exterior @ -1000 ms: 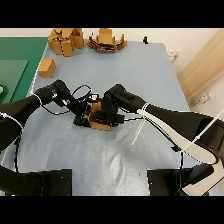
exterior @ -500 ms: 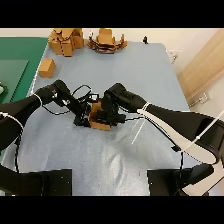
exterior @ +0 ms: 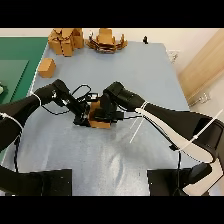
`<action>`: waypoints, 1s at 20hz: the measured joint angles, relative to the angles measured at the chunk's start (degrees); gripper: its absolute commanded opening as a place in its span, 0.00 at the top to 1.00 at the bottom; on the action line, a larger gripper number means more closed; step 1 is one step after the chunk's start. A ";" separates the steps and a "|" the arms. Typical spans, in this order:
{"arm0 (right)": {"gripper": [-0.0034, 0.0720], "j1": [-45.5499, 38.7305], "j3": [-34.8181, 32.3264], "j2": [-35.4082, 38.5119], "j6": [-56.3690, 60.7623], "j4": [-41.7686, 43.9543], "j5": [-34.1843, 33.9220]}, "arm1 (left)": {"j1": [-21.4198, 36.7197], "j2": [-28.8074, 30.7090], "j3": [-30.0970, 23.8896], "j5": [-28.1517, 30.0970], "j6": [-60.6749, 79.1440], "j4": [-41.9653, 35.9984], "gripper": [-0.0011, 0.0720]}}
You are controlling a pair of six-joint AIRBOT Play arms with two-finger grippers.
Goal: Fold the box.
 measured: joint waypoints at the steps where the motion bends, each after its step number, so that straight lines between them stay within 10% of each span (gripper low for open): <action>1: 0.42 0.02 0.13 -0.11 -0.02 -0.04 -0.52 | -0.09 0.24 -0.02 0.20 0.02 -0.02 0.97; 9: 0.67 -0.33 0.44 -0.39 -0.31 -2.91 -2.19 | -0.11 1.49 -0.11 2.27 -0.09 -0.90 0.97; 12: 0.95 -0.28 0.50 -0.98 -0.17 -3.43 -2.16 | -0.11 1.49 -0.11 2.08 -0.13 -0.90 0.97; 20: 0.95 -0.13 3.54 -2.40 -1.75 -6.43 -4.98 | -0.11 1.49 -0.11 1.53 -0.22 -1.22 0.97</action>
